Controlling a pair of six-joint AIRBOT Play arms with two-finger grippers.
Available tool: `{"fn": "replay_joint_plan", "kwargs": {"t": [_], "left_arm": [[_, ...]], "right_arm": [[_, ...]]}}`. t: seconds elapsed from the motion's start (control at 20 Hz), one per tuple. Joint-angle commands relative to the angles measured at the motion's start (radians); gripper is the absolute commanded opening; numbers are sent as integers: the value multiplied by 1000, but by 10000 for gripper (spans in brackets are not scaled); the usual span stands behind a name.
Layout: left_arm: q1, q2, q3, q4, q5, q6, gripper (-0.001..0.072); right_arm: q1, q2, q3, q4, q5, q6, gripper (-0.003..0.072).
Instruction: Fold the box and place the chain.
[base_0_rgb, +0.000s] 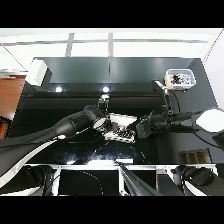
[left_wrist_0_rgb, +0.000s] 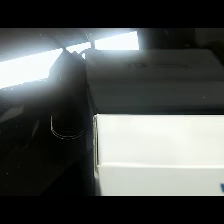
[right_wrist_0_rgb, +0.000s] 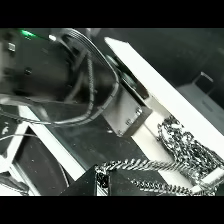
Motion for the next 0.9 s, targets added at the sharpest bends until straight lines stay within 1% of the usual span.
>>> {"fn": "replay_joint_plan", "kwargs": {"t": [0.0,0.1,0.15,0.4,0.75,0.85], "left_arm": [[1,0,1,0,0,2,30],[1,0,1,0,0,2,30],[2,0,1,0,0,2,30],[2,0,1,0,0,2,30],[2,0,1,0,0,2,30],[2,0,1,0,0,3,30]], "right_arm": [[2,0,-34,50,-89,-2,49],[1,0,-32,151,-156,-60,49],[-4,0,-23,178,-163,-76,49],[-91,0,66,185,-79,-76,49],[-104,-2,67,182,-67,-71,49],[-104,-11,63,110,-47,-21,50]]}}
